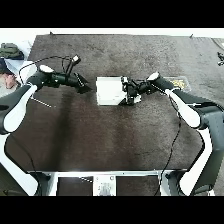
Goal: Fold the box and place the chain.
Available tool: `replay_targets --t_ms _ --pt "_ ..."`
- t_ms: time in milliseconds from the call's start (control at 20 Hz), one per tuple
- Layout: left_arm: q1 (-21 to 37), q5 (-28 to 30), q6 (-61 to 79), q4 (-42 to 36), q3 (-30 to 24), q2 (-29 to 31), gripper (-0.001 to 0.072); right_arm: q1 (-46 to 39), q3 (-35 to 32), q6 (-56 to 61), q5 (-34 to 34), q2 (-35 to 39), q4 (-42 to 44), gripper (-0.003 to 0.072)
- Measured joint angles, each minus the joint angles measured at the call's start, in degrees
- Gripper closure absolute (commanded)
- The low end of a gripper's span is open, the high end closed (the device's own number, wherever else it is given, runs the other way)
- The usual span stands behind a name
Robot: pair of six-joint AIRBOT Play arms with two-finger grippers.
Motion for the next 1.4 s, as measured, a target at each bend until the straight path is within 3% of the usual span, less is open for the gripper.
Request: replay_targets --t_ms 200,400,900,1400 --pt "-0.3 -7.4 11.0 -0.1 1.1 -3.5 -0.0010 0.0 0.0 0.0 0.0 0.0 0.0 0.0473" --pt "-1.1 -10.4 19.3 0.0 1.1 -5.2 -0.0010 0.0 0.0 0.0 0.0 0.0 0.0 0.0472" --pt "-1.6 -12.1 25.2 -4.4 0.7 -5.9 -0.0010 0.0 0.0 0.0 0.0 0.0 0.0 0.0473" --pt "-3.3 -11.0 25.9 -2.9 0.7 -5.9 -0.0009 -0.1 0.0 0.1 0.1 0.0 -0.1 0.0473"
